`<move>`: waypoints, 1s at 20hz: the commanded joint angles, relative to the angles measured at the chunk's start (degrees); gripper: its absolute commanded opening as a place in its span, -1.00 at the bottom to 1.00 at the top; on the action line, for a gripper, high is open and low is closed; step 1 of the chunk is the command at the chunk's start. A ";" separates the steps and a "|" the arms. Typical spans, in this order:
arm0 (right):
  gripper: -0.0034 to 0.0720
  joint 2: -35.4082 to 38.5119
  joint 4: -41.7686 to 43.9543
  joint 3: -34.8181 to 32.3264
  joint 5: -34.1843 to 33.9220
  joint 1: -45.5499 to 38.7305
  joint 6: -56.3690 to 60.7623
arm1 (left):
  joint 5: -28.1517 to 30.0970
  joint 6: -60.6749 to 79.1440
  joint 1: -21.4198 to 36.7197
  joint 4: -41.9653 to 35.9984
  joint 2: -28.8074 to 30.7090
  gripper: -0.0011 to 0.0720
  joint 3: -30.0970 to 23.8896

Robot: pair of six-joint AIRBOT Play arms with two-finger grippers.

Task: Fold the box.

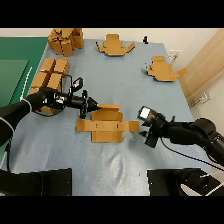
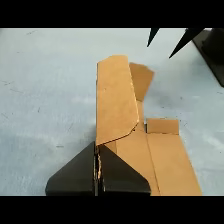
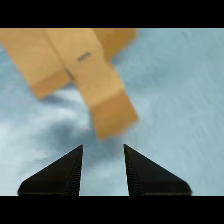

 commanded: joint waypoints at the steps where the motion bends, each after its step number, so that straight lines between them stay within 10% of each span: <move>1: 0.14 -2.86 0.76 0.46 -0.63 10.21 -2.03 | 2.71 8.90 0.07 -4.44 2.82 -0.94 -7.58; 20: 0.20 -22.95 -15.10 2.23 23.96 20.98 6.36 | 2.05 8.68 0.09 -2.21 2.89 -0.92 -8.15</move>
